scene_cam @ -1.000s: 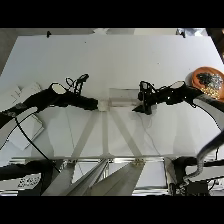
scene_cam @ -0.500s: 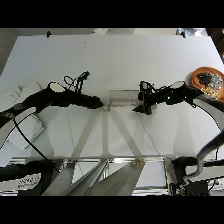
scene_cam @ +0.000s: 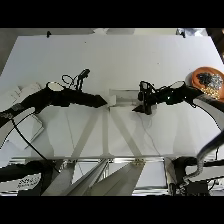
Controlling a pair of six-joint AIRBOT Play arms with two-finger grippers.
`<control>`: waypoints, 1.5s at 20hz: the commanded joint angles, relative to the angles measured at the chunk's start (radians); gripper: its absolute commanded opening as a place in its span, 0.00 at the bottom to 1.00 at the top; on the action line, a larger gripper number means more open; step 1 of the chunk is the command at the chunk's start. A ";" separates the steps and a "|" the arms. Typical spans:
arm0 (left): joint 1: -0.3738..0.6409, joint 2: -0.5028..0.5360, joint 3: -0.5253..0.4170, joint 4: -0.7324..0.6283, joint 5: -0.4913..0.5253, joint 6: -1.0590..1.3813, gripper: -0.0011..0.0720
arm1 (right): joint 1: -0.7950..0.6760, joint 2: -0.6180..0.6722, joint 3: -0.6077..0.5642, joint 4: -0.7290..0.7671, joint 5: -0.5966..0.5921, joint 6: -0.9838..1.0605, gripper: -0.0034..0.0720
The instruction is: Fold the box and place the chain.
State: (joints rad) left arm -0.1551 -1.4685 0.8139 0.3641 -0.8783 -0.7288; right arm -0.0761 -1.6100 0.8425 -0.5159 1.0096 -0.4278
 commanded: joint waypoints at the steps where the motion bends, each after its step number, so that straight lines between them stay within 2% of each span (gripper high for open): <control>1: -0.002 0.000 0.000 -0.090 0.010 0.122 0.44 | 0.000 0.000 0.000 0.000 0.000 0.000 0.57; 4: -0.015 -0.013 0.000 -0.087 0.049 0.156 0.75 | 0.000 0.000 0.000 0.000 0.000 0.000 0.57; 5: -0.018 -0.021 0.000 -0.093 0.053 0.156 0.81 | 0.000 0.000 0.000 0.000 0.000 0.000 0.57; 12: -0.051 -0.067 0.000 -0.158 0.043 0.152 0.82 | 0.000 0.000 0.000 0.000 0.000 0.000 0.57; 16: -0.065 -0.074 0.000 -0.267 0.045 0.162 0.82 | 0.000 0.000 0.000 0.000 0.000 0.000 0.57; 21: -0.071 -0.074 0.000 -0.256 0.086 0.123 0.82 | 0.000 0.000 0.000 0.000 0.000 0.000 0.57; 24: -0.095 -0.073 0.001 -0.200 0.127 0.110 0.82 | 0.000 0.000 0.000 0.000 0.000 0.000 0.57; 27: -0.124 -0.063 0.001 -0.115 0.211 0.032 0.82 | 0.000 0.000 0.000 0.000 0.000 0.000 0.57; 30: -0.127 -0.060 0.001 -0.108 0.265 -0.015 0.79 | 0.000 0.000 0.000 0.000 0.000 0.000 0.57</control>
State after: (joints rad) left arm -0.2729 -1.5314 0.8143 0.2161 -0.6872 -0.6853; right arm -0.0761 -1.6100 0.8425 -0.5159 1.0092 -0.4282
